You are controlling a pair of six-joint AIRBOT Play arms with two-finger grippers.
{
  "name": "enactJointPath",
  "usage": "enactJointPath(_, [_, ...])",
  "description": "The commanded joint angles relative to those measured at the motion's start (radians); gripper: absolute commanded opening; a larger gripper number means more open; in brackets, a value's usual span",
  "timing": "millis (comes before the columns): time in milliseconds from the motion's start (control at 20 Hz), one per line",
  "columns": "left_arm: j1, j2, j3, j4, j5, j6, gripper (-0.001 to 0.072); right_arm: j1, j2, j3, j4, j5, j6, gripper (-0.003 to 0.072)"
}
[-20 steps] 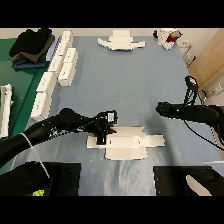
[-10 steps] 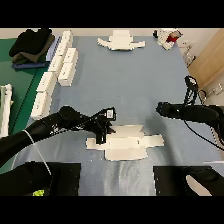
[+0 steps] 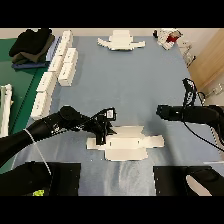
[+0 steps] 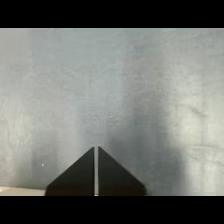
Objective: Fold the box.
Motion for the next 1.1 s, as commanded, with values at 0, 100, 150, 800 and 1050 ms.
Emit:
enactJointPath(0, [0.0, 0.0, 0.0, 0.002, -0.003, -0.002, 0.0014, 0.001, 0.007, 0.001, 0.009, -0.129, -0.001, 0.0006])
enactJointPath(100, [0.0, 0.0, 0.0, 0.002, -0.002, 0.0, 0.0014, 0.001, 0.02, 0.001, 0.029, -0.211, -0.013, 0.0005])
enactJointPath(150, [0.0, 0.0, 0.0, 0.002, -0.001, 0.0, 0.0014, 0.003, 0.028, 0.001, 0.058, -0.253, -0.037, 0.0005])
enactJointPath(800, [0.0, 0.0, 0.0, 0.002, 0.0, 0.0, 0.0014, 0.962, 0.163, -0.052, -0.231, -0.371, 0.022, 0.0489])
enactJointPath(1050, [0.0, 0.0, 0.0, 0.002, -0.001, 0.0, 0.0014, 1.092, -0.048, -0.053, -0.495, -0.229, 0.011, 0.0611])
